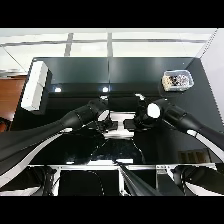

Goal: Fold the box and place the chain.

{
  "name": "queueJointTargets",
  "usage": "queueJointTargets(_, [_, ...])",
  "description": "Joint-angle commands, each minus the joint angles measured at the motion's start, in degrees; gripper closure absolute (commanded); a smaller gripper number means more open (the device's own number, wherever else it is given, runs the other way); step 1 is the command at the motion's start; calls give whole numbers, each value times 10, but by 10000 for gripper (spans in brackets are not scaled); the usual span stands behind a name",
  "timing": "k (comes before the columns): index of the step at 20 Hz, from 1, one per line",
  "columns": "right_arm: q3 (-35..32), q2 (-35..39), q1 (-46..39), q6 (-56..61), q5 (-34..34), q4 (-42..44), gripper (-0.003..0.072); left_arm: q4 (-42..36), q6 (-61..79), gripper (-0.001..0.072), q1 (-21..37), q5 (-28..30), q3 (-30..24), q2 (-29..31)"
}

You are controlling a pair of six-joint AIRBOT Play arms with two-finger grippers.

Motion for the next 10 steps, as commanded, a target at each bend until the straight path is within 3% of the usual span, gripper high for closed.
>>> queueJointTargets(1, [42, -27, 38, 99, 47, -96, 383, 1, 0, 683, 0, 0, 0, 0])
queueJointTargets(8, [42, -50, 70, 164, 63, -136, 392, 1, 2, 683, 0, 0, 0, 0])
queueJointTargets(9, [42, -51, 70, 166, 64, -135, 577, 1, 2, 683, 0, 0, 0, 0])
queueJointTargets(10, [42, -51, 70, 168, 61, -134, 634, 1, 2, 683, 0, 0, 0, 0])
